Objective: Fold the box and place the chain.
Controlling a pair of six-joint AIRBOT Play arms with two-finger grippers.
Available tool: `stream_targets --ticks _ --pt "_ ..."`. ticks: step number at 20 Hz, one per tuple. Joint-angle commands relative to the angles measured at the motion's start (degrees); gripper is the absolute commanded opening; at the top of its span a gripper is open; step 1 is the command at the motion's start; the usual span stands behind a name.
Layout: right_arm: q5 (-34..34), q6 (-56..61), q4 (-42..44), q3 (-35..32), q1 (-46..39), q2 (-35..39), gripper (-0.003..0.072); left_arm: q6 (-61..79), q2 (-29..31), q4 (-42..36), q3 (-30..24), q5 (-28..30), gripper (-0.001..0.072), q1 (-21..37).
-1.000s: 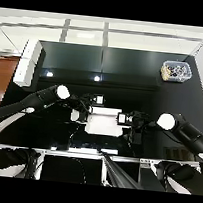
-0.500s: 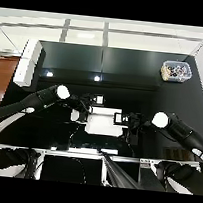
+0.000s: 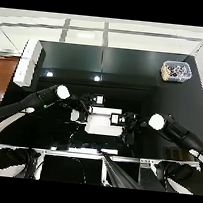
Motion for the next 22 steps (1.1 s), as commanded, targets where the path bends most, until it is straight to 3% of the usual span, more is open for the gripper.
stream_targets --ticks 1,10,22 --pt "-0.5 0.5 -1.1 0.3 0.2 0.5 0.0704 -0.1 0.0 0.0 0.0 0.0 0.0029 0.0" --pt "-2.9 1.6 -2.6 1.0 -2.4 6.8 0.0704 -0.1 0.0 0.0 0.0 -0.2 0.0029 0.0" --pt "-9.1 3.1 -2.3 0.9 -2.4 6.5 0.0704 -0.1 0.0 -0.2 0.0 -0.2 0.0029 0.0"
